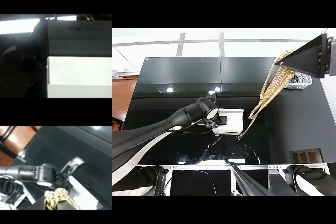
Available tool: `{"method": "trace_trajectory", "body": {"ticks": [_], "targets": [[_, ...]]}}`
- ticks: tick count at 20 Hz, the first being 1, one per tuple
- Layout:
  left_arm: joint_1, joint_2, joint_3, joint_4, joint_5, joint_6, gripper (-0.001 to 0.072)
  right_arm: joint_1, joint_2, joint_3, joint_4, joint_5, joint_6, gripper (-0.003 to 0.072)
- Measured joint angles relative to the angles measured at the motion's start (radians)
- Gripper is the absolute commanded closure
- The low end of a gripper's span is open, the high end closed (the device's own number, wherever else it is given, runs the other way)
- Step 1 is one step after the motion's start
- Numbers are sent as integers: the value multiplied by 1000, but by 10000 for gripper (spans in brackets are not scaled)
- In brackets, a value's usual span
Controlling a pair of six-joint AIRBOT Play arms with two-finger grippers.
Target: Fold the box and place the chain.
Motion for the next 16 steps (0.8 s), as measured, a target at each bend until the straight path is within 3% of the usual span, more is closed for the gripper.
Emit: {"method": "trace_trajectory", "body": {"ticks": [7,16], "targets": [[0,0,0,0,0,0,680,140,1,-64,-2,-70,16,675],[0,0,0,0,0,0,680,248,-7,-482,-10,-338,0,673]]}}
